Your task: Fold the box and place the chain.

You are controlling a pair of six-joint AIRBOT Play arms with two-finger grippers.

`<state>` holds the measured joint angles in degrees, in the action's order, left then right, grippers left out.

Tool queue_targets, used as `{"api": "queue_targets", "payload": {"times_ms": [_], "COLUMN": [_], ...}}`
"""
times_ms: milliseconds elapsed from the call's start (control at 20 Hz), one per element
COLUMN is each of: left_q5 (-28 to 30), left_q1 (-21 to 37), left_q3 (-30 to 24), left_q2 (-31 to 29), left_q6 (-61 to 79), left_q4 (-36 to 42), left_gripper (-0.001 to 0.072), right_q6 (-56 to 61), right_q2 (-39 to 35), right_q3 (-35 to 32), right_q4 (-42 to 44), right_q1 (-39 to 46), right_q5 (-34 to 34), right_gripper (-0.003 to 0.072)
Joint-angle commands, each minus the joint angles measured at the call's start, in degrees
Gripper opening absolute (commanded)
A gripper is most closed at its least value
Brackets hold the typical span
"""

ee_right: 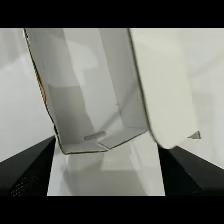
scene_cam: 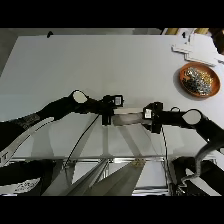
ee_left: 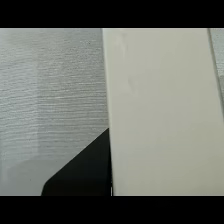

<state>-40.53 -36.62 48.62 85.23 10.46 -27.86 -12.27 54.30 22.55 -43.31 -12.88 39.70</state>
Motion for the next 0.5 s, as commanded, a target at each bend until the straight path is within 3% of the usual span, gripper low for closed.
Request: {"api": "queue_targets", "payload": {"times_ms": [0, 450], "left_q5": [-0.02, 0.00], "left_q1": [-0.02, -0.02], "left_q3": [-0.02, -0.02], "left_q2": [-0.02, -0.02], "left_q6": [0.02, 0.02], "left_q4": [-0.02, -0.02], "left_gripper": [0.0009, 0.0009], "right_q6": [-6.60, -9.25], "right_q2": [4.26, 14.95], "right_q3": [2.34, 5.84], "right_q4": [5.81, 6.01], "right_q1": [4.11, 5.97], "right_q5": [7.72, 12.20], "right_gripper": [0.0690, 0.0688]}}
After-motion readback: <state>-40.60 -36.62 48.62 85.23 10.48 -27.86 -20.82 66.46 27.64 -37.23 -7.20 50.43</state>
